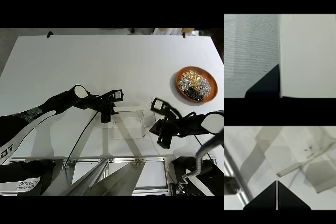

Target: Fold the box and place the chain.

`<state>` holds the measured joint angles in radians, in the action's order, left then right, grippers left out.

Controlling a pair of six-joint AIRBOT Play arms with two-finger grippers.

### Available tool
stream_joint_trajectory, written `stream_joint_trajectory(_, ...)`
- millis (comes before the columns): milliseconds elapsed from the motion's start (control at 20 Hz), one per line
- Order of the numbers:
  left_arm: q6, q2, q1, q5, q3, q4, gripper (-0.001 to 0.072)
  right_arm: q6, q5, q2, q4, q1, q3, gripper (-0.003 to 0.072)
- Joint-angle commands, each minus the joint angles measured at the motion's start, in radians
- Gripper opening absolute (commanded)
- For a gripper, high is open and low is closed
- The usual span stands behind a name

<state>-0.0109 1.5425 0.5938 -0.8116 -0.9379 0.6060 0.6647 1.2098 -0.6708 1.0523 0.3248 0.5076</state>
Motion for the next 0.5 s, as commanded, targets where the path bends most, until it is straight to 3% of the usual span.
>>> stream_joint_trajectory(0,0.0,0.0,0.0,-0.002,0.0,0.0,0.0012,-0.201,-0.043,-0.004,0.024,0.092,-0.078,0.0024)
stream_joint_trajectory(50,0.0,0.0,0.0,-0.002,0.0,0.0,0.0012,-0.207,-0.111,0.0,0.06,0.138,-0.105,0.0118)
stream_joint_trajectory(150,0.0,0.0,0.0,-0.004,0.0,0.0,0.0012,-0.206,-0.282,0.006,0.121,0.237,-0.157,0.0547)
stream_joint_trajectory(200,0.0,0.0,0.0,-0.008,0.0,0.0,0.0012,-0.208,-0.364,0.006,0.133,0.274,-0.179,0.0697)
stream_joint_trajectory(300,0.0,0.0,0.0,-0.008,0.0,0.0,0.0012,-0.206,-0.516,0.006,0.174,0.337,-0.223,0.069)
stream_joint_trajectory(450,0.0,0.0,0.0,-0.008,0.0,0.0,0.0012,-0.203,-0.592,0.006,0.238,0.38,-0.267,0.069)
